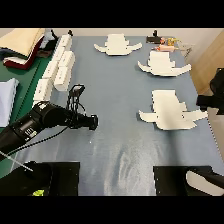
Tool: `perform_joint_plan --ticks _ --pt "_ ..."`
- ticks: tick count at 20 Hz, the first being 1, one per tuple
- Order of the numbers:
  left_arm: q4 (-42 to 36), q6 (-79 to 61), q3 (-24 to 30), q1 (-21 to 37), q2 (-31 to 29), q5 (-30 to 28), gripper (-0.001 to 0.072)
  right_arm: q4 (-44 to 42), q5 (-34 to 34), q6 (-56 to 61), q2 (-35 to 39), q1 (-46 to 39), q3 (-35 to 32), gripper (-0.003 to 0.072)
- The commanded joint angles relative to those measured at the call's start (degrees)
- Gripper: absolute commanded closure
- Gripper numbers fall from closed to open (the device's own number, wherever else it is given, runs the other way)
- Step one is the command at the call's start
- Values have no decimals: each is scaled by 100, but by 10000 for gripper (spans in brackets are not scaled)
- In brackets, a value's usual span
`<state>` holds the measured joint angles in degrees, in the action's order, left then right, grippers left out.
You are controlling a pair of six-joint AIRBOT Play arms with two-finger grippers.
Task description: Fold the box.
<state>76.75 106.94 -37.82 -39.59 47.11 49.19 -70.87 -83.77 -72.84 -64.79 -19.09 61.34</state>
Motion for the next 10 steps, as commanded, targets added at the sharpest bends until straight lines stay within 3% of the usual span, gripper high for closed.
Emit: perform_joint_plan --ticks 1,6,10 --pt "-7 0 15 -4 -7 -483 17 -1025 98 -1261 -949 -1405 627 183" --pt "-68 0 15 -7 -4 -728 17 -2964 105 -2710 -2116 -2597 1346 182" --pt "-96 0 15 -7 -2 -728 17 -3158 0 -3204 -2686 -2747 1849 182"
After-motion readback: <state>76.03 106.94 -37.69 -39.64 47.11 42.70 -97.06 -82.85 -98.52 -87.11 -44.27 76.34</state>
